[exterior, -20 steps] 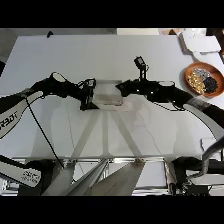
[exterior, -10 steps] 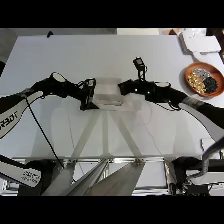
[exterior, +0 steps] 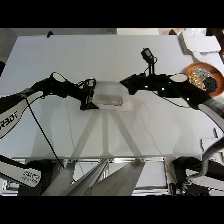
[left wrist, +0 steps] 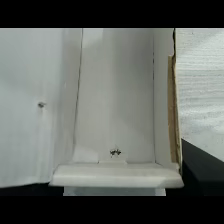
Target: Fold the box and place the chain.
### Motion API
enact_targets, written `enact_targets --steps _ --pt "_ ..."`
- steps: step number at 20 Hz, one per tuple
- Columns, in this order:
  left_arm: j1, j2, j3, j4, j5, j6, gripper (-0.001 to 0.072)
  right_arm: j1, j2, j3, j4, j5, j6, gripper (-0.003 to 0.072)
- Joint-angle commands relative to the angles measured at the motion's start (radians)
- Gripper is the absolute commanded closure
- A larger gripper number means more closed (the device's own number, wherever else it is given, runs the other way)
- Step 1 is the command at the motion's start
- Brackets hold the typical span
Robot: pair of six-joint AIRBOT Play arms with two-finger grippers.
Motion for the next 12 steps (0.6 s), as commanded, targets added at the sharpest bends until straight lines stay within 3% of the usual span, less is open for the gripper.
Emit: enact_targets --steps 1,3,4,7,12 --pt "0.0 0.0 0.0 0.0 -0.002 -0.001 0.0394 -0.079 0.137 0.001 -0.32 0.259 0.108 0.0673" --pt "0.0 0.0 0.0 0.0 -0.001 -0.001 0.0394 -0.079 0.175 0.001 -0.493 0.316 0.108 0.0647" --pt "0.0 0.0 0.0 0.0 -0.002 -0.001 0.0394 -0.071 0.18 0.001 -0.576 0.307 0.107 0.0582" --pt "0.0 0.0 0.0 0.0 -0.002 -0.001 0.0394 -0.021 0.163 0.001 -0.747 0.217 0.107 0.0504" --pt "0.0 0.0 0.0 0.0 -0.002 -0.001 0.0394 0.01 0.116 0.0 -0.785 0.095 -0.023 0.0477"
